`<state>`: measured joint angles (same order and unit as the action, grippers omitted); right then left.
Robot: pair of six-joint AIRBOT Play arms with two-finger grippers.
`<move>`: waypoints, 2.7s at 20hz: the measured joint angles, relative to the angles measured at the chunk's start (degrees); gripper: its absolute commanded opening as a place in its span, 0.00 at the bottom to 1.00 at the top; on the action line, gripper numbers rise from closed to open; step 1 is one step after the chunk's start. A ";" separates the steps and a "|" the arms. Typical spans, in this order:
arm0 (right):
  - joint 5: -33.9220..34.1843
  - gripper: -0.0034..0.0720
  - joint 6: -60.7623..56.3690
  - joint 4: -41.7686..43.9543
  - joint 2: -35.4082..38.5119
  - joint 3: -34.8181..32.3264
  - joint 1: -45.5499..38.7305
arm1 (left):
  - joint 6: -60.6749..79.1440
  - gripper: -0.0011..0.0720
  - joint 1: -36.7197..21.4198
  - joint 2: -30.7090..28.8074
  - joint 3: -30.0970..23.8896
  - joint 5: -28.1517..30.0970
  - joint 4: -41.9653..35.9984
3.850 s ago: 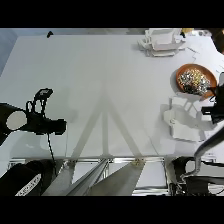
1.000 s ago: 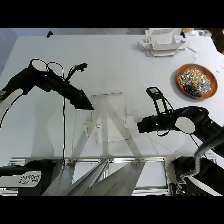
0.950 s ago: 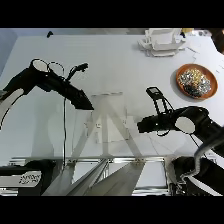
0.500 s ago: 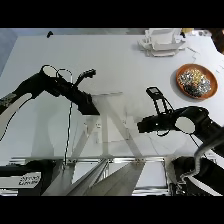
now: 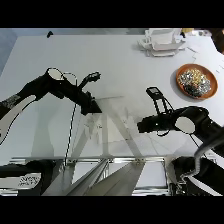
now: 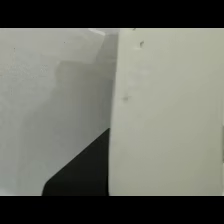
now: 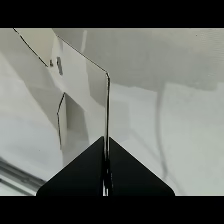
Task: Fold the box and place the chain.
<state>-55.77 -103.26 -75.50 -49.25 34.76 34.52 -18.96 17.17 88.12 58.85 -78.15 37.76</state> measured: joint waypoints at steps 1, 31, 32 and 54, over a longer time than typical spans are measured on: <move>-0.09 0.07 0.00 0.11 0.04 0.00 0.00 | 0.24 0.02 0.04 0.00 0.00 0.33 0.07; -5.92 0.68 3.80 -22.08 10.14 5.22 0.00 | 19.10 0.02 16.98 2.05 0.00 31.28 -1.29; -5.79 0.68 4.46 -22.08 10.14 5.22 0.00 | 18.91 0.02 17.14 2.08 0.00 31.63 -1.05; -6.75 0.68 7.85 -22.16 10.14 5.22 0.00 | 20.79 0.02 17.46 3.54 0.02 24.52 2.32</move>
<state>-62.52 -95.42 -97.67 -39.11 39.99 34.52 1.83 34.63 91.66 58.87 -53.63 40.07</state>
